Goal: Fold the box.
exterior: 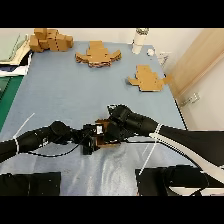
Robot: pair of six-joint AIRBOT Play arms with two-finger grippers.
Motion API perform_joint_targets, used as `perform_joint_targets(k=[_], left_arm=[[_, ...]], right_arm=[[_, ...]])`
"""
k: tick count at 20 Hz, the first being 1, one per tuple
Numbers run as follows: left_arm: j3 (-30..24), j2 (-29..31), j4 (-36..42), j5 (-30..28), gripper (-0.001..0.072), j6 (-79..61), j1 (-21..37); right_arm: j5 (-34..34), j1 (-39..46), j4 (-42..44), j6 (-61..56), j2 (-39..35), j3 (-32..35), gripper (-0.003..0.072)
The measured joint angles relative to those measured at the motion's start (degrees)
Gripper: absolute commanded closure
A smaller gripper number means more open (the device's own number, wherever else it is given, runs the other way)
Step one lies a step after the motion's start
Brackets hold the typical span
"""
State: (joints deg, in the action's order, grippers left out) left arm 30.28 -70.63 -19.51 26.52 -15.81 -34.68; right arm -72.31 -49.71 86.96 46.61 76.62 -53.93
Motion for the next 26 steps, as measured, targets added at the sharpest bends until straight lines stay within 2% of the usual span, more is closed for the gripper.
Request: perform_joint_targets(k=[2,3,5,7,15,16,17,19,23,26], left_arm=[[-0.02,0.00,0.11,-0.02,0.0287,0.39,0.00],[-0.02,0.00,0.11,0.00,0.0287,0.35,0.00],[0.00,0.00,-0.02,0.00,0.0287,-0.09,0.00],[0.00,0.00,-0.04,0.00,0.0287,-0.09,0.00],[0.00,0.00,0.00,0.00,0.0287,0.00,0.00],[0.00,0.00,0.00,0.02,0.0287,0.02,0.00],[0.00,0.00,0.00,0.00,0.0287,0.04,0.00],[0.00,0.00,0.00,0.00,0.0287,0.09,0.00],[0.00,0.00,0.00,0.02,0.0287,0.09,0.00],[0.00,0.00,0.00,0.00,0.0287,0.07,0.00]], right_arm=[[0.20,0.00,0.22,-0.46,-0.07,-0.04,0.0684],[0.22,0.02,0.37,-0.33,-0.07,-0.04,0.0653],[0.15,0.00,0.63,0.11,-0.09,-0.02,0.0292],[0.70,-0.13,1.18,0.13,-0.63,-0.02,0.0275],[-2.54,0.39,-0.83,-1.44,-9.07,-0.02,0.0290],[-3.48,0.74,-1.05,-1.64,-10.69,-0.02,0.0379],[-4.31,1.29,-1.29,-1.68,-12.13,0.00,0.0516],[-5.55,3.48,-1.51,-1.70,-15.04,-0.02,0.0685],[-3.23,14.99,1.05,6.21,-16.61,0.55,0.0685],[1.29,28.09,15.96,23.32,-12.63,1.18,0.0685]])
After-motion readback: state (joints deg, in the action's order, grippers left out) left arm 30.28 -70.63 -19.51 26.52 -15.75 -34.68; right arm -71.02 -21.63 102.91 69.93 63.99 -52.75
